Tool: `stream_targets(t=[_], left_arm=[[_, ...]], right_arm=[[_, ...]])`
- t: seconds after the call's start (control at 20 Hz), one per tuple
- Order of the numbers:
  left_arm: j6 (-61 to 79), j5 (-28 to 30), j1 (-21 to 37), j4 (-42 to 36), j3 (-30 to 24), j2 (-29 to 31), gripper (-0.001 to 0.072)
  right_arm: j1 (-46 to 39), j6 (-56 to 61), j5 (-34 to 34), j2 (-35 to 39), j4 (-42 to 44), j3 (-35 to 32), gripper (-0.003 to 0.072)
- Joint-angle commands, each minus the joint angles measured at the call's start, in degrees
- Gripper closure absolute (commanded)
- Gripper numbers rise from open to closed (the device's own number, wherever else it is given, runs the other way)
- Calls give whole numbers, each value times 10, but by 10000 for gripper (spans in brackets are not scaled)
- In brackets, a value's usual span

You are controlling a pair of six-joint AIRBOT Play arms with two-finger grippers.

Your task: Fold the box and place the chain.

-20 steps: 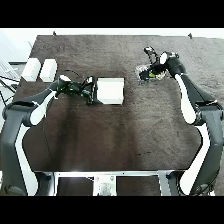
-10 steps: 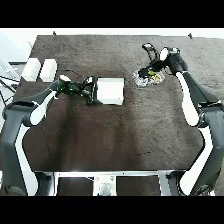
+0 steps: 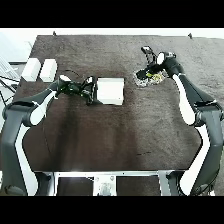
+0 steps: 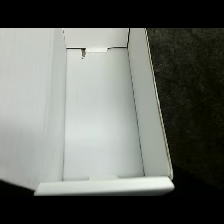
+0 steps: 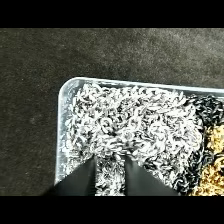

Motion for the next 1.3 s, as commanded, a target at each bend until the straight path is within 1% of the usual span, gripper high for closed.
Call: stream_targets(t=[0.0, 0.05, 0.15, 0.2, 0.35, 0.65, 0.75, 0.8, 0.9, 0.95, 1.15, 1.25], left_arm=[[0, 0, 0, 0, 0, 0, 422], [0, 0, 0, 0, 0, 0, 421], [0, 0, 0, 0, 0, 0, 421], [0, 1, 0, 0, 0, 0, 421], [0, 0, 0, 0, 0, 0, 421], [0, 0, 0, 0, 0, 0, 422], [0, 0, 0, 0, 0, 0, 421], [0, 0, 0, 0, 0, 0, 421], [0, 0, 0, 0, 0, 0, 421], [0, 0, 0, 0, 0, 0, 421], [0, 0, 0, 0, 0, 0, 421], [0, 0, 0, 0, 0, 0, 421]], right_arm=[[0, -2, 2, -5, 1, 0, 610], [1, -12, 2, -5, 1, -1, 659], [4, -16, 2, -4, 1, 0, 660], [4, -16, 1, -2, 1, 0, 674], [4, -14, -3, 18, 1, 0, 675], [4, 3, 13, 108, 1, -1, 675], [4, 9, 20, 111, 0, -2, 674], [3, 9, 21, 107, 0, -11, 635], [0, 9, 25, 92, -7, -33, 330], [-1, 9, 24, 82, -13, -41, 311], [0, 9, 23, 36, -13, -43, 312], [0, 9, 16, 20, 13, -43, 322]])
